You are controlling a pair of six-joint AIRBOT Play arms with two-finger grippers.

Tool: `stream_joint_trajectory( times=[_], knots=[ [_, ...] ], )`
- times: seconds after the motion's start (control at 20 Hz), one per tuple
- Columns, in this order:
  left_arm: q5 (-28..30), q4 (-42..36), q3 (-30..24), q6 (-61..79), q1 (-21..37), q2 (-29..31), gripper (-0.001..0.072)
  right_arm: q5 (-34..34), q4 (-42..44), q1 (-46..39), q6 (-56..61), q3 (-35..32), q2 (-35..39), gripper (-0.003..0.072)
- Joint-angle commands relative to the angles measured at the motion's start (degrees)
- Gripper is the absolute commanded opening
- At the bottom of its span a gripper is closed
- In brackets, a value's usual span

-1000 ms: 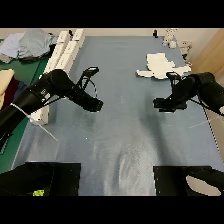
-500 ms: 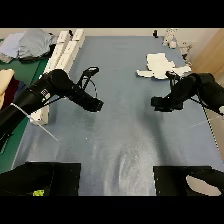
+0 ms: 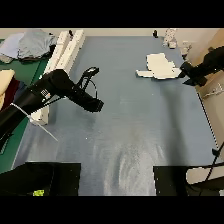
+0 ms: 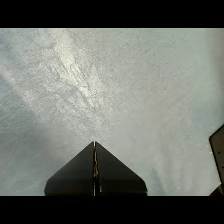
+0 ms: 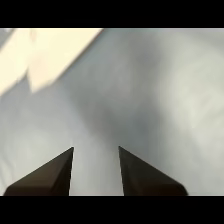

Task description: Fold the box.

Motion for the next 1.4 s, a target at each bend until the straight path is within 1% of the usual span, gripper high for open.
stream_joint_trajectory(
  times=[0.0,0.1,0.2,0.35,0.4,0.5,0.55,0.6,0.65,0.75,0.9,1.05,1.15,1.25,1.35],
  knots=[
    [0.02,-0.02,-0.02,0.0,0.07,0.04,0.0013,1.4,6.38,-8.0,-2.8,13.81,-13.94,0.0451],
    [0.02,-0.02,-0.02,0.0,0.07,0.04,0.0013,2.99,13.53,-9.07,-5.55,18.78,-20.52,0.0451],
    [0.0,-0.02,-0.02,0.0,0.07,0.04,0.0013,4.98,15.17,-8.92,-6.36,23.63,-25.83,0.0449],
    [0.02,-0.02,-0.02,0.0,0.07,0.04,0.0013,3.61,17.81,-8.55,-6.34,31.26,-32.7,0.0438],
    [0.02,-0.02,-0.02,0.0,0.07,0.04,0.0013,3.67,19.8,-8.5,-6.38,32.63,-34.16,0.0405],
    [0.02,-0.02,-0.02,0.0,0.07,0.04,0.0013,4.46,22.14,-8.35,-6.67,32.74,-35.47,0.0402],
    [0.02,-0.02,-0.02,0.0,0.07,0.04,0.0013,4.26,22.16,-8.28,-6.69,32.72,-35.8,0.0305],
    [0.02,-0.04,-0.02,0.0,0.07,0.04,0.0013,3.91,22.71,-8.28,-6.82,32.72,-35.85,0.0162],
    [0.04,-0.02,-0.02,0.0,0.07,0.04,0.0013,3.74,23.58,-8.28,-7.67,32.74,-35.71,-0.0002],
    [0.02,-0.07,-0.02,-0.02,0.07,0.04,0.0013,3.1,26.4,-8.13,-11.26,32.74,-34.38,0.0],
    [0.02,-0.07,-0.02,0.0,0.07,0.04,0.0013,-1.07,25.35,-6.78,-12.85,32.33,-30.1,-0.0002],
    [0.04,-0.04,-0.02,-0.02,0.07,0.04,0.0013,-5.31,20.68,-4.66,-11.96,25.81,-23.3,-0.0002],
    [0.04,-0.04,-0.02,0.0,0.07,0.04,0.0013,-6.27,15.98,-2.58,-9.81,18.56,-17.88,-0.0003],
    [0.0,-0.07,-0.02,0.0,0.07,0.04,0.0013,-3.56,14.56,-0.13,-9.7,7.85,-10.25,-0.0003],
    [0.02,-0.04,-0.02,-0.02,0.07,0.04,0.0013,4.09,14.38,2.45,-7.69,-6.58,0.15,-0.0003]
  ],
)
